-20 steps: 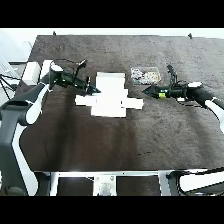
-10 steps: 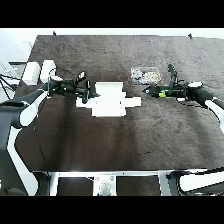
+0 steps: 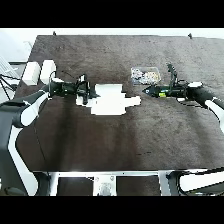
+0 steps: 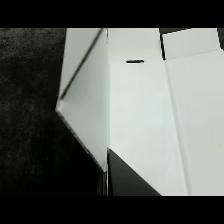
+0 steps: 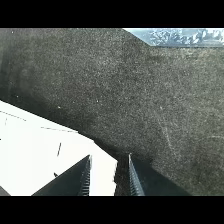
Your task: Fold the box and place the chain.
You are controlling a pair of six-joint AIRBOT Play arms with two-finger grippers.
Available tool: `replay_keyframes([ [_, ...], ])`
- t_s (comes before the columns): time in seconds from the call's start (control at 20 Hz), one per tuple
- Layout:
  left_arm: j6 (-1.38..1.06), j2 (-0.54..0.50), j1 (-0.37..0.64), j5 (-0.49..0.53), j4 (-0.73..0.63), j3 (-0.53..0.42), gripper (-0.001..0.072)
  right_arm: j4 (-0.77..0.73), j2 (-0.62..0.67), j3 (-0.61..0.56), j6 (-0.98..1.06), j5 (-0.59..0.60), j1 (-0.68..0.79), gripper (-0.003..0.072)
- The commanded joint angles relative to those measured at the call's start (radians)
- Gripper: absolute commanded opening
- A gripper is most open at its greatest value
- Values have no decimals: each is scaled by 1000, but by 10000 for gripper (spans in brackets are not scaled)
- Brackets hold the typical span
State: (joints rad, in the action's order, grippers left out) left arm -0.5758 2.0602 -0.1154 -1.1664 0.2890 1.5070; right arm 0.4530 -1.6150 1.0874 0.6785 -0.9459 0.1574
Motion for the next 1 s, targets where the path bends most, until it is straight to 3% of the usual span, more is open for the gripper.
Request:
replay_keyframes([
  [0.0, -8, 1, 0, 9, 3, 0, 20, 0, 1, 0, -27, -1, 0, 295],
  [0.15, -1, 1, 0, 11, 3, 0, 22, -3, 2, 0, -94, -24, 0, 295],
  [0.3, -1, 1, 0, 10, 2, 0, 21, -62, 28, -12, -221, -126, 0, 294],
  [0.6, -1, 1, 0, 10, 2, 0, 21, -253, 269, -235, -534, -116, -77, 292],
  [0.7, -1, 1, 0, 8, 2, 0, 21, -229, 321, -280, -694, -109, -160, 297],
  [0.75, -1, 1, 0, 8, 2, 0, 21, -172, 320, -285, -751, -101, -202, 342],
  [0.85, -1, 1, 0, 6, 2, 0, 22, -84, 309, -294, -758, -1, -275, 537],
  [0.95, -1, 1, 0, 6, 2, 0, 22, -13, 291, -295, -770, 80, -338, 550],
])
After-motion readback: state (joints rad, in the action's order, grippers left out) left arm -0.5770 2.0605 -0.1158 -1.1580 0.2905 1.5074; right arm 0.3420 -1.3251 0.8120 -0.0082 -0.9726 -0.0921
